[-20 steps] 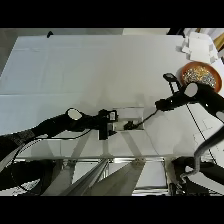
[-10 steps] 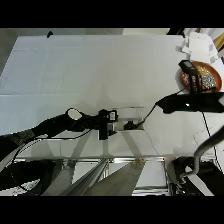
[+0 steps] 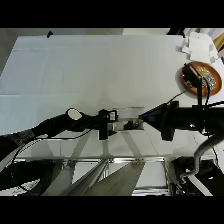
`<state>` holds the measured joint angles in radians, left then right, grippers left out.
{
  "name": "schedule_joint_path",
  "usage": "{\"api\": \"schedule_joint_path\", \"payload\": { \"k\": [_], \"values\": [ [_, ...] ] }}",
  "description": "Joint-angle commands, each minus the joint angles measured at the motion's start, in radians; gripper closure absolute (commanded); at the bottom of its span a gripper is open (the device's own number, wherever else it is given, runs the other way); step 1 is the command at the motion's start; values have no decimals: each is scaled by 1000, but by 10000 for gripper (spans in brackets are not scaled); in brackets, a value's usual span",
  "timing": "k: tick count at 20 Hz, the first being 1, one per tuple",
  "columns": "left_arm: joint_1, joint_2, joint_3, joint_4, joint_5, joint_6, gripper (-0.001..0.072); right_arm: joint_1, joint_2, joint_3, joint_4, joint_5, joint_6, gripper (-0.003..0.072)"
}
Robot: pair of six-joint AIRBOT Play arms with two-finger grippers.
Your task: Fold the box and place the chain.
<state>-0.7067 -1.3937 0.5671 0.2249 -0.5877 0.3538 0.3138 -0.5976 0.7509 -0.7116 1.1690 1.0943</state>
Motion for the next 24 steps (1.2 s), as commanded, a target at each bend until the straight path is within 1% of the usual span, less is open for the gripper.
{"api": "schedule_joint_path", "payload": {
  "k": [1,5,7,11,15,16,17,18,19,21,24],
  "values": [
    [1,1,0,0,0,0,297,93,-45,1,-34,-78,-5,671],
    [1,1,0,0,0,0,297,137,-182,0,-169,-81,-3,671],
    [1,1,0,0,0,0,297,150,-262,-6,-205,-82,-3,671],
    [1,1,0,0,0,0,297,192,-416,-26,-206,-93,-5,671],
    [1,1,0,0,0,0,297,254,-534,-35,-200,-154,-5,668],
    [1,1,0,0,0,0,297,264,-542,-35,-198,-160,-5,662],
    [1,1,0,0,0,0,297,267,-541,-35,-195,-166,-5,574],
    [1,1,0,0,0,0,297,264,-537,-34,-187,-169,-5,469],
    [1,1,0,0,0,0,297,255,-534,-34,-178,-168,-5,427],
    [1,1,0,0,0,0,297,228,-506,-34,-178,-158,-4,427],
    [1,1,0,0,0,0,297,156,-380,-34,-179,-155,-4,428]
  ]
}}
